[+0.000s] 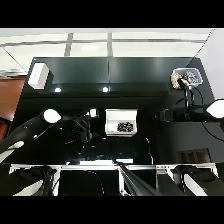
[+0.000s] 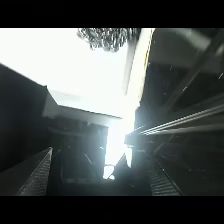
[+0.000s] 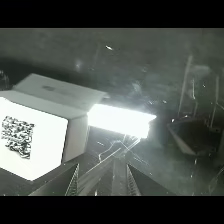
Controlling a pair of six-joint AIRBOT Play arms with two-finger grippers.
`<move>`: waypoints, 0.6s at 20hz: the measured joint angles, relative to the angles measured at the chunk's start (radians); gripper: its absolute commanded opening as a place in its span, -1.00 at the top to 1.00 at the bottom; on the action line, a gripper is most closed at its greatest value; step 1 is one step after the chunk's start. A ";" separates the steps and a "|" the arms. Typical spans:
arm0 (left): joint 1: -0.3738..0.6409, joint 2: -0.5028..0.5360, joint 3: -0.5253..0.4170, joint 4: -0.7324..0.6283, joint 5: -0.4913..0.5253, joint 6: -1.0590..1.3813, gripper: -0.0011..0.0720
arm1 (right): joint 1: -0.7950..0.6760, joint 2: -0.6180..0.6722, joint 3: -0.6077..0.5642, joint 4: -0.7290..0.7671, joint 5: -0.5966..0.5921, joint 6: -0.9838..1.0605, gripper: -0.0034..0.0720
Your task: Fold the box and place the chain.
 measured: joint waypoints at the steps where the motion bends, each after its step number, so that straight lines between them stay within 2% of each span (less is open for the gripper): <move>1: 0.000 -0.032 0.011 -0.013 -0.003 0.043 -1.00 | 0.008 0.000 0.000 0.000 -0.007 0.000 -0.05; 5: -0.008 -0.124 0.046 -0.103 -0.011 0.159 -1.00 | 0.025 0.000 0.000 0.000 -0.021 -0.001 -0.05; 12: -0.035 -0.161 0.061 -0.149 -0.011 0.209 -0.99 | 0.031 0.000 0.000 -0.005 -0.047 -0.004 -0.05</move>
